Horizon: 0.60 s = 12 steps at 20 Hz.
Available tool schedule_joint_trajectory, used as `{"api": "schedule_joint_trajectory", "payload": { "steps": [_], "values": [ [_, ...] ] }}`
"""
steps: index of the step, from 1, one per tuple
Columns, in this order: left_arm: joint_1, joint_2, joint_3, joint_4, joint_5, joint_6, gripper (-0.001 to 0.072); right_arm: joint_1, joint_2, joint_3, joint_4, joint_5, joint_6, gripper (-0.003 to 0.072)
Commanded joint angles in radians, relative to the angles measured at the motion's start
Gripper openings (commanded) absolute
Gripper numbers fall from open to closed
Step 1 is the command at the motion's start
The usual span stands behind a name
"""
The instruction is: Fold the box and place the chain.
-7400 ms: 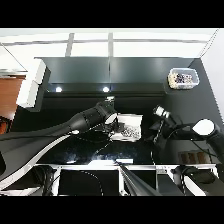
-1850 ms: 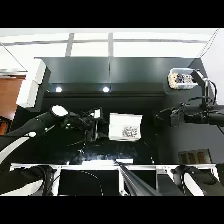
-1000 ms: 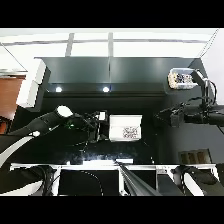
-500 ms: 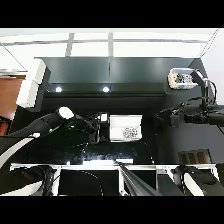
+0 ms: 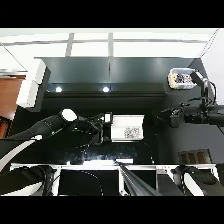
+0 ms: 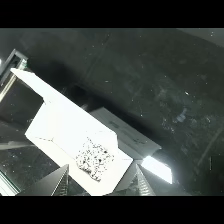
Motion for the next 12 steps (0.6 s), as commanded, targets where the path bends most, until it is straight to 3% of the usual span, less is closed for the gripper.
{"api": "schedule_joint_trajectory", "payload": {
  "steps": [1, 12],
  "values": [
    [-0.011, -0.002, 0.0, -0.016, 0.034, -0.008, 0.0708, 0.0, 0.001, 0.0, -0.001, 0.002, 0.0, 0.05],
    [-0.034, -0.014, 0.001, -0.026, 0.038, -0.003, 0.0706, 0.0, -0.002, -0.038, 0.001, -0.038, 0.0, 0.05]
  ]
}}
